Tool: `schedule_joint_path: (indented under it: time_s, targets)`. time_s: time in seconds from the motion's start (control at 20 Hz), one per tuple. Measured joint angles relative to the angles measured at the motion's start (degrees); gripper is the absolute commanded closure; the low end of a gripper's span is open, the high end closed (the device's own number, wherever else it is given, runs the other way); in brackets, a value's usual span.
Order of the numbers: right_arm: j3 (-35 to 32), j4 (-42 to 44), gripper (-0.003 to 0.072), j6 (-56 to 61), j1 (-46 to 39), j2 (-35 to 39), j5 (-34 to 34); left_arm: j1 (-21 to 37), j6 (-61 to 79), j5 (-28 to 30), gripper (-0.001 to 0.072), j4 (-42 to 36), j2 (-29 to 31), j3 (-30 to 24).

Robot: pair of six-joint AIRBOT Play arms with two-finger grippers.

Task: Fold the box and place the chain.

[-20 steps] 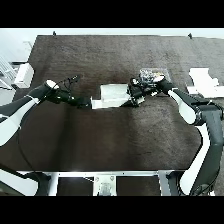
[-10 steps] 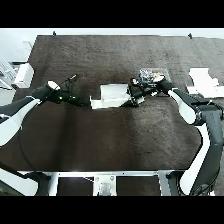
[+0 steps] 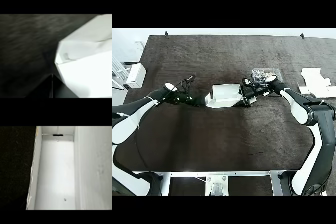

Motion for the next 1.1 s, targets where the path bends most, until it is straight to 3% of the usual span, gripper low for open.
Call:
schedule_joint_path:
  time_s: [0.4,0.5,1.05,1.1]
  targets:
    - [0.00,0.00,0.0236,0.00,0.00,0.00,0.00,0.07,1.51,-1.20,0.0688,-1.70,3.74,0.46]
    - [0.00,0.00,0.0236,-0.02,0.00,0.00,0.00,0.07,1.88,-1.46,0.0511,-1.81,3.91,0.46]
    - [0.00,0.02,0.0237,-0.02,0.00,0.00,0.02,-0.46,3.08,-2.29,0.0507,-3.61,4.11,0.48]
    - [0.00,0.02,0.0238,-0.02,0.00,0.00,0.02,-0.70,3.13,-2.01,0.0362,-3.61,4.11,0.48]
